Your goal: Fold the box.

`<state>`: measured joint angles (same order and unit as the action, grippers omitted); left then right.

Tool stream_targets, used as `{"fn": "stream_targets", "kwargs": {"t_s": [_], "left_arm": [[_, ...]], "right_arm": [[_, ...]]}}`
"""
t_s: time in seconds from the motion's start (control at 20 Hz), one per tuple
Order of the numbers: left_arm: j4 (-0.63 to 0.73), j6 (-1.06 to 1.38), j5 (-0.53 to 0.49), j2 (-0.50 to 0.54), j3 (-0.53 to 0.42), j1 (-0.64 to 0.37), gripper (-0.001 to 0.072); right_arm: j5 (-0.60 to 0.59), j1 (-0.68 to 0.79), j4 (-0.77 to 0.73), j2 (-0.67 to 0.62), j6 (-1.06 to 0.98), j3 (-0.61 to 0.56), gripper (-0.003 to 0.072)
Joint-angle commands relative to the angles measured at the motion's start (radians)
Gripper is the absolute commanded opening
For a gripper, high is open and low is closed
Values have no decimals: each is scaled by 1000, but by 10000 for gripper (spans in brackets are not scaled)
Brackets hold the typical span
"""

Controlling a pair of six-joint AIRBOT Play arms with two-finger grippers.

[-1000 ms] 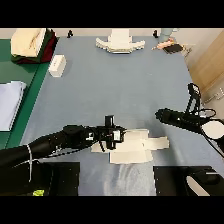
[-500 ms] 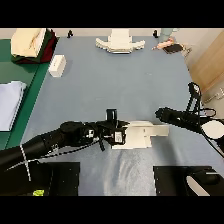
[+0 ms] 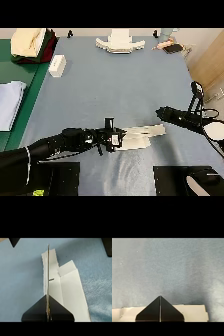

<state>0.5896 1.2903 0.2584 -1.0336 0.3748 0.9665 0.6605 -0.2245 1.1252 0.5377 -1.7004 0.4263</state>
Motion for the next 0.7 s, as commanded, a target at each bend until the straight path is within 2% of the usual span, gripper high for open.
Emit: {"fn": "stream_targets", "kwargs": {"t_s": [0.0,0.35,0.65], "left_arm": [[21,0,-12,-29,-7,0,13],[21,-105,-144,92,47,-2,14],[20,-291,-146,119,69,-2,13]], "right_arm": [[0,0,0,-23,0,1,2],[2,0,1,-18,-1,0,2],[2,0,10,-18,0,0,2]]}}
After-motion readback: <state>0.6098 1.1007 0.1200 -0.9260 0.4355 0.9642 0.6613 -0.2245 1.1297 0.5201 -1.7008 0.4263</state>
